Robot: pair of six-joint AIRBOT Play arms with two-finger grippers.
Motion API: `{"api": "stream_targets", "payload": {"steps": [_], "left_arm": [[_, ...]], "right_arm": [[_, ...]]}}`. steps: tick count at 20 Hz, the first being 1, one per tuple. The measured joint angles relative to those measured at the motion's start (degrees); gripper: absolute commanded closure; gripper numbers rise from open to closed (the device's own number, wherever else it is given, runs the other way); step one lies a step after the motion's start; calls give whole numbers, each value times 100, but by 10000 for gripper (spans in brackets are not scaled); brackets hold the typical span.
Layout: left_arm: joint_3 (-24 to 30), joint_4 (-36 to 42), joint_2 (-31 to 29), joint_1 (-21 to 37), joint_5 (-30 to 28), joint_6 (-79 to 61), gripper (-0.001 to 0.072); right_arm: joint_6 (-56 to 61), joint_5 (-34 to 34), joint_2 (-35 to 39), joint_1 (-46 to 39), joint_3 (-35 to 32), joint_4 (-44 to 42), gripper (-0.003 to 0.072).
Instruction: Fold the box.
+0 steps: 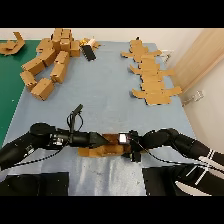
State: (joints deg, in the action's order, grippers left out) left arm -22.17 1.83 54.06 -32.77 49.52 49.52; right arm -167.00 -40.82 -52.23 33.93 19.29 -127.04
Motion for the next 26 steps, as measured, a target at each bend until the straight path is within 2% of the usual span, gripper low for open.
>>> {"api": "stream_targets", "payload": {"steps": [5,9,13,18,26], "left_arm": [[-450,125,769,-525,-802,-9,702],[-743,-289,1165,-719,-1222,374,702],[-866,-863,1294,-772,-1569,920,702],[-909,-1263,1440,-796,-1711,1335,702],[-1152,-1397,1674,-774,-1504,1484,702]], "right_arm": [[0,0,0,0,0,0,180],[0,-2,0,0,0,-2,180],[4,-2,0,0,0,-4,180],[4,-2,0,0,0,-2,180],[2,-2,0,0,0,-4,180]]}}
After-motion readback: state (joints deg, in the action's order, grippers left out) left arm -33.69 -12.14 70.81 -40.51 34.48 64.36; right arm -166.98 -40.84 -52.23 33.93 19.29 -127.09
